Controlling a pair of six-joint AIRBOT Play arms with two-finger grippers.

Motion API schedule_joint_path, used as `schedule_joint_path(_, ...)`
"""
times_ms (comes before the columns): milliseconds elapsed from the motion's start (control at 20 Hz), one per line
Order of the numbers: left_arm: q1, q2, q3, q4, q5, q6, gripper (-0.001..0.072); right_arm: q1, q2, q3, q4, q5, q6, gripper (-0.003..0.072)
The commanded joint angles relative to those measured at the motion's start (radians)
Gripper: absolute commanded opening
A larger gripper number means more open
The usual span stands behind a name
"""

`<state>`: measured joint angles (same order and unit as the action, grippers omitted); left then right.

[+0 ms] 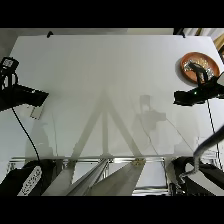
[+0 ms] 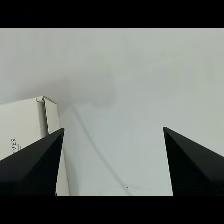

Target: Fold the box and place the chain.

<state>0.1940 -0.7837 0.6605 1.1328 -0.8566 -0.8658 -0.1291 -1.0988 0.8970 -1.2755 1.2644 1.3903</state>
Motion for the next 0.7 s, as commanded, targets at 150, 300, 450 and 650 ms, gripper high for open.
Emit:
schedule_joint_path(150, 0.000, 0.001, 0.000, -0.012, -0.003, -0.001, 0.0693, -0.001, 0.000, 0.001, 0.000, 0.000, 0.000, 0.0010)
schedule_joint_path(300, 0.000, 0.000, 0.000, -0.019, -0.008, -0.037, 0.0692, -0.001, 0.000, 0.001, 0.000, 0.000, 0.000, 0.0010)
schedule_joint_path(450, 0.000, 0.000, 0.000, -0.018, -0.006, -0.036, 0.0692, -0.001, 0.000, 0.001, 0.000, 0.000, 0.000, 0.0010)
schedule_joint_path(650, 0.000, 0.000, 0.000, -0.018, -0.003, -0.036, 0.0692, -0.001, 0.000, 0.000, 0.000, 0.000, 0.000, 0.0010)
